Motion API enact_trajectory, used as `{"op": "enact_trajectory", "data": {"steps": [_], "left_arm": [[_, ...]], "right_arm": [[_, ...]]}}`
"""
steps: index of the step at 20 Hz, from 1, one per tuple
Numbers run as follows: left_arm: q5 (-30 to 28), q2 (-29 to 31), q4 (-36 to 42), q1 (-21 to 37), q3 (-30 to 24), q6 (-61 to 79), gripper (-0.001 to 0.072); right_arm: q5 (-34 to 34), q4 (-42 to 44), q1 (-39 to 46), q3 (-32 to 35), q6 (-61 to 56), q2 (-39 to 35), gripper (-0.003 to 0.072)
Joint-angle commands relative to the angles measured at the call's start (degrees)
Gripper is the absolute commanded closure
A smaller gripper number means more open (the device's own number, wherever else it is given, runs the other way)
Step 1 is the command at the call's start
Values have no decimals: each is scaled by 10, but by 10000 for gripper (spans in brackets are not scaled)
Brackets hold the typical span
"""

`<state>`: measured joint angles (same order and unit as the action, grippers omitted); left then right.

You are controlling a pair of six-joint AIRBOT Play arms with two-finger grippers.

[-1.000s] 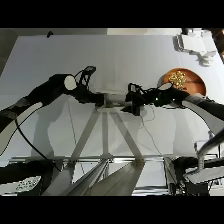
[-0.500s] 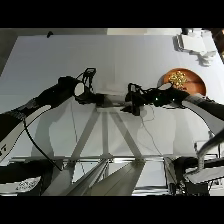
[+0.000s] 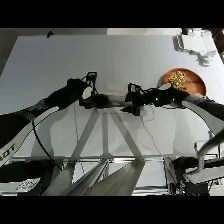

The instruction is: Fold the box and place the chain.

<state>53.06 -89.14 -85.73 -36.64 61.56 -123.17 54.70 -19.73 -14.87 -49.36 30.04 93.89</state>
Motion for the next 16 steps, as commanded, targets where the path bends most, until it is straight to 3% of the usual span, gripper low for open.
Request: {"op": "enact_trajectory", "data": {"steps": [1,5,6,14,15,16], "left_arm": [[5,-10,-1,-7,1,-43,364],[3,-10,-2,-7,1,-43,583],[3,-10,-2,-7,1,-43,704],[-1,17,3,-7,1,-42,670],[-1,28,3,-7,1,-41,576],[-1,39,2,-7,1,-41,402]], "right_arm": [[0,0,0,0,-1,0,323],[0,0,0,0,-1,0,323],[0,0,0,0,-1,0,323],[0,0,0,0,-1,0,323],[0,0,0,0,-1,0,323],[0,0,0,0,-1,0,323]]}}
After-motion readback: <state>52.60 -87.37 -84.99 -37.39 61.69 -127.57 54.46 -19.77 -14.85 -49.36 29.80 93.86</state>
